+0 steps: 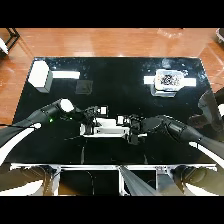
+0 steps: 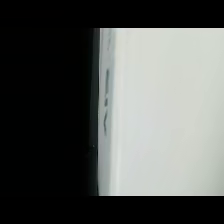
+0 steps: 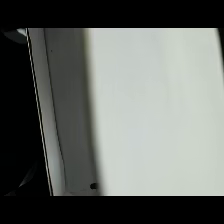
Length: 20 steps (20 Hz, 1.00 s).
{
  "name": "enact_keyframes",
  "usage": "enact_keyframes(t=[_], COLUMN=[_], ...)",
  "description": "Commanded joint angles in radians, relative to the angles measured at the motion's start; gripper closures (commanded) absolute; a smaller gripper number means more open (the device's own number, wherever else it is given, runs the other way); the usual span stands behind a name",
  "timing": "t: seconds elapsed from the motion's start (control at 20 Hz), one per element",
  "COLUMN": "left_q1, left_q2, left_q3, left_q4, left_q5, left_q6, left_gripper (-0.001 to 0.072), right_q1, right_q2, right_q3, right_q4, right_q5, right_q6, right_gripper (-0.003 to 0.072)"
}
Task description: Fold the box and place the chain.
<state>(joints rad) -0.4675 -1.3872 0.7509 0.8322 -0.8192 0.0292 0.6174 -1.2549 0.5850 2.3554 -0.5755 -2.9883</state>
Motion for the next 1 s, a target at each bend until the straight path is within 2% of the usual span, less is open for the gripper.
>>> enact_keyframes(t=[0.0, 0.2, 0.25, 0.35, 0.4, 0.45, 0.55, 0.65, 0.75, 0.85, 0.95], left_q1=[0.0, 0.0, 0.0, 0.0, 0.0, 0.0, 0.003, 0.011, 0.036, 0.076, 0.132], left_q2=[-0.001, 0.002, 0.005, 0.016, 0.023, 0.029, 0.04, 0.063, 0.111, 0.176, 0.254], left_q3=[0.0, 0.0, 0.0, 0.001, 0.002, 0.004, 0.013, 0.015, 0.016, 0.031, 0.055], left_q4=[-0.006, -0.002, -0.001, 0.002, 0.001, 0.001, 0.002, 0.027, 0.126, 0.295, 0.396], left_q5=[-0.004, -0.004, -0.006, -0.007, -0.008, -0.013, -0.035, -0.038, -0.069, -0.157, -0.263], left_q6=[0.0, -0.039, -0.041, -0.041, -0.05, -0.068, -0.088, -0.137, -0.254, -0.404, -0.53], left_gripper=[0.0686, 0.068, 0.0616, 0.0323, 0.0273, 0.0268, 0.0191, 0.0072, 0.0073, 0.0073, 0.0091], right_q1=[0.0, 0.0, 0.0, 0.0, 0.0, 0.0, 0.0, 0.0, 0.0, 0.0, 0.0], right_q2=[-0.003, -0.003, -0.003, -0.003, -0.003, -0.003, -0.003, -0.003, -0.003, -0.003, -0.003], right_q3=[-0.001, -0.001, -0.001, -0.001, -0.001, -0.001, -0.001, -0.001, -0.001, -0.001, -0.001], right_q4=[-0.002, -0.003, -0.003, -0.004, -0.004, -0.004, -0.004, -0.004, -0.004, -0.004, -0.004], right_q5=[0.0, 0.026, 0.025, 0.025, 0.025, 0.024, 0.024, 0.021, 0.021, 0.022, 0.022], right_q6=[0.0, 0.0, 0.0, 0.0, 0.0, 0.0, 0.0, 0.0, 0.0, 0.0, 0.0], right_gripper=[0.0345, 0.0345, 0.0345, 0.0346, 0.0345, 0.0346, 0.0347, 0.0493, 0.0495, 0.0495, 0.0495])
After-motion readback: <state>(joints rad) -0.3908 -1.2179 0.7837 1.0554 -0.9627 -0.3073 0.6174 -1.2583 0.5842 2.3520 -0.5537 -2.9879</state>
